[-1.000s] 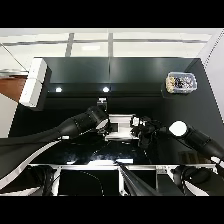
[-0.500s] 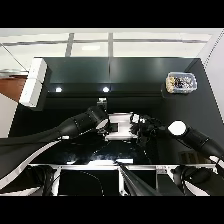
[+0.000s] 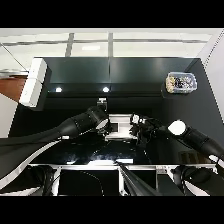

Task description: Fold the box and place the chain.

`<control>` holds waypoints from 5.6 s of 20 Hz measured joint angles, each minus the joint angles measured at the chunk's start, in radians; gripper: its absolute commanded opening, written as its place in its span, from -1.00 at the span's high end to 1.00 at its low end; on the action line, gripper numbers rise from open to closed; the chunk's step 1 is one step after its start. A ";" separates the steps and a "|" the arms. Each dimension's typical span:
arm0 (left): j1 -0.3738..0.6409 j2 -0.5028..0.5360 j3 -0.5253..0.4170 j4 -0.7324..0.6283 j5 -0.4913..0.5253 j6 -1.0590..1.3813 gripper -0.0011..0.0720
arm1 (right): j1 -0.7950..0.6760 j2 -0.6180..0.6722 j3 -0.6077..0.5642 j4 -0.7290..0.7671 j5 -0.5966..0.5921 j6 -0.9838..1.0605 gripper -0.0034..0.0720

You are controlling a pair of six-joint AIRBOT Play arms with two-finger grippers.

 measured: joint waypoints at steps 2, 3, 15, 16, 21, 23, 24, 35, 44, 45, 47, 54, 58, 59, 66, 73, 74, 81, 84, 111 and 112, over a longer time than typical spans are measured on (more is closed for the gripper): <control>0.000 0.000 0.000 0.000 0.000 0.000 0.88 | 0.000 0.000 0.000 0.000 0.003 -0.003 0.20; 0.000 0.000 0.000 0.000 0.000 0.000 0.88 | 0.000 0.000 0.000 -0.001 0.002 -0.003 0.30; 0.000 0.000 0.000 0.000 0.000 -0.005 0.88 | -0.043 0.048 0.023 -0.052 0.018 0.104 0.80; 0.000 0.000 0.000 0.000 0.000 -0.005 0.88 | -0.064 0.067 0.027 -0.082 0.039 0.146 0.80; 0.000 0.000 0.000 0.000 0.000 0.002 0.88 | -0.218 0.177 0.052 -0.156 0.217 0.306 0.80; 0.000 0.000 0.000 0.000 0.000 0.001 0.88 | -0.295 0.217 0.061 -0.164 0.307 0.380 0.80; 0.000 0.000 0.000 0.000 0.000 0.000 0.88 | -0.336 0.230 0.064 -0.169 0.345 0.416 0.80; 0.000 0.000 0.000 0.000 0.000 -0.001 0.88 | -0.704 0.210 -0.006 -0.383 0.437 1.225 0.80; 0.000 0.000 0.000 0.000 0.000 -0.001 0.88 | -0.647 -0.101 -0.032 -0.126 0.430 1.197 0.80; 0.000 0.000 0.000 0.000 0.000 -0.001 0.88 | -0.624 -0.124 -0.031 -0.085 0.430 1.173 0.80; 0.000 0.000 0.000 0.000 0.000 -0.002 0.88 | -0.584 -0.150 -0.024 -0.030 0.436 1.132 0.25; 0.000 0.000 0.000 0.000 0.000 -0.002 0.88 | -0.518 -0.176 0.073 0.037 0.520 1.038 -0.83; 0.000 0.000 0.000 0.000 0.000 -0.002 0.88 | -0.494 -0.178 0.111 0.051 0.549 1.024 -0.83; 0.000 0.000 0.000 0.000 0.000 -0.002 0.88 | -0.479 -0.179 0.114 0.054 0.551 1.025 -0.83; 0.000 0.000 0.000 0.000 0.000 -0.002 0.88 | -0.290 -0.179 0.176 0.016 0.450 1.130 -0.63; 0.000 0.000 0.000 0.000 0.000 -0.001 0.88 | -0.049 -0.179 0.294 -0.317 0.343 1.469 -0.45; 0.000 0.000 0.000 0.000 0.000 -0.001 0.88 | -0.021 -0.179 0.307 -0.360 0.338 1.512 -0.30; 0.000 0.000 0.000 0.000 0.000 -0.001 0.88 | 0.075 -0.179 0.351 -0.511 0.326 1.678 -0.30; 0.000 0.000 0.000 0.000 0.000 -0.002 0.88 | 0.088 -0.179 0.355 -0.543 0.329 1.731 -0.30; 0.000 0.000 0.000 0.000 0.000 -0.002 0.88 | 0.259 -0.251 0.413 -0.816 0.397 2.074 -0.03; 0.000 0.000 0.000 0.000 0.000 -0.002 0.88 | 0.260 -0.257 0.413 -0.817 0.397 2.078 -0.02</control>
